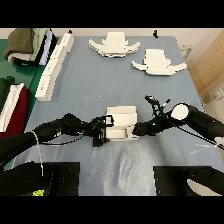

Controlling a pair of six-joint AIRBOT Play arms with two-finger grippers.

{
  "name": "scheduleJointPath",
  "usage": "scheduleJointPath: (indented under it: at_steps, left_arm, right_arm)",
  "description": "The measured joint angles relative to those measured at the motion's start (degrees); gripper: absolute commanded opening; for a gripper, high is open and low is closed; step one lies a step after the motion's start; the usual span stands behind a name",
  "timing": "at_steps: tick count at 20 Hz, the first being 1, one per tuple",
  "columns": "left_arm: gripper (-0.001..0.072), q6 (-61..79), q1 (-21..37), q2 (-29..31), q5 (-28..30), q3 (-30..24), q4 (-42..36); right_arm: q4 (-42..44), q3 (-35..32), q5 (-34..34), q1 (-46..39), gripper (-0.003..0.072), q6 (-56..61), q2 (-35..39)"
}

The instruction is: Fold the box.

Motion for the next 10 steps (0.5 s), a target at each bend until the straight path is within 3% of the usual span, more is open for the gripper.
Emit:
scheduleJointPath:
  at_steps: [3,8,10]
  left_arm:
    - [0.0455,0.0,0.0,0.0,0.0,0.0,0.0]
    - [0.0455,0.0,0.0,0.0,0.0,0.0,0.0]
    - [0.0455,0.0,0.0,0.0,0.0,0.0,0.0]
  right_arm:
    - [-9.0,4.3,-0.1,5.3,0.0421,9.1,-2.5]
    - [-22.9,11.2,5.2,12.7,0.0417,25.0,-7.7]
    - [-26.0,13.4,7.0,15.0,0.0373,29.7,-9.8]
